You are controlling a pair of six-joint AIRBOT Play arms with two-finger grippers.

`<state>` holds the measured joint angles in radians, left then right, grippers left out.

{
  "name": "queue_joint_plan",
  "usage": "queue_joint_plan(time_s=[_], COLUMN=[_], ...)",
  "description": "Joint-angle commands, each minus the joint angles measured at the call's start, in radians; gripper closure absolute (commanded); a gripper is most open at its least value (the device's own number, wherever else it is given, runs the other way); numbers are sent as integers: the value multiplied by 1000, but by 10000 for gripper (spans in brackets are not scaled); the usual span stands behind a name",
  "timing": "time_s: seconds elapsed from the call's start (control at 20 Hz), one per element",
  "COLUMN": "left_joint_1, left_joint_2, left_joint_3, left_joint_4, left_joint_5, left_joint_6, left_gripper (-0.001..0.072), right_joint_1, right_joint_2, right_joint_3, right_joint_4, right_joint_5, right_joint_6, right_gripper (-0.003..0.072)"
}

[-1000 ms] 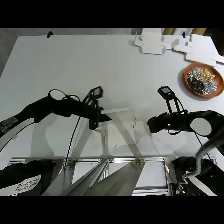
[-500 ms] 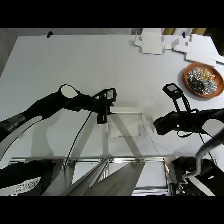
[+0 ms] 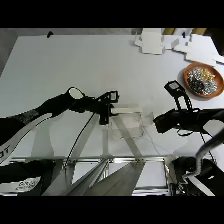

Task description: Fold the box and place the chain.

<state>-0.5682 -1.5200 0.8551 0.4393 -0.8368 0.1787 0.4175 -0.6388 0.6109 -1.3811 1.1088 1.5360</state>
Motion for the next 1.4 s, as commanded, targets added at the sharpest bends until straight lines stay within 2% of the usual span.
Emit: queue_joint_plan(time_s=[0.0, 0.3, 0.4, 0.6, 0.7, 1.35], left_joint_1=[-1, -1, -1, -13, -15, -34], left_joint_2=[-16, -16, -12, 28, 27, 27], left_joint_3=[0, 0, 0, 1, 1, 1], left_joint_4=[4, 13, 18, 133, 146, 145], left_joint_5=[0, -6, -36, -23, -11, -5], left_joint_6=[1, 1, 9, 3, 1, 0], left_gripper=[704, 703, 703, 707, 706, 700], right_joint_1=[1, 1, 1, 1, 1, 1], right_joint_2=[1, 1, 1, 1, 1, 1], right_joint_3=[1, 1, 1, 1, 1, 1], right_joint_4=[2, 2, 2, 2, 2, 1], right_joint_5=[-10, -10, -10, -10, -10, -10], right_joint_6=[0, 0, 0, 0, 0, -1], right_gripper=[344, 344, 344, 344, 344, 344])
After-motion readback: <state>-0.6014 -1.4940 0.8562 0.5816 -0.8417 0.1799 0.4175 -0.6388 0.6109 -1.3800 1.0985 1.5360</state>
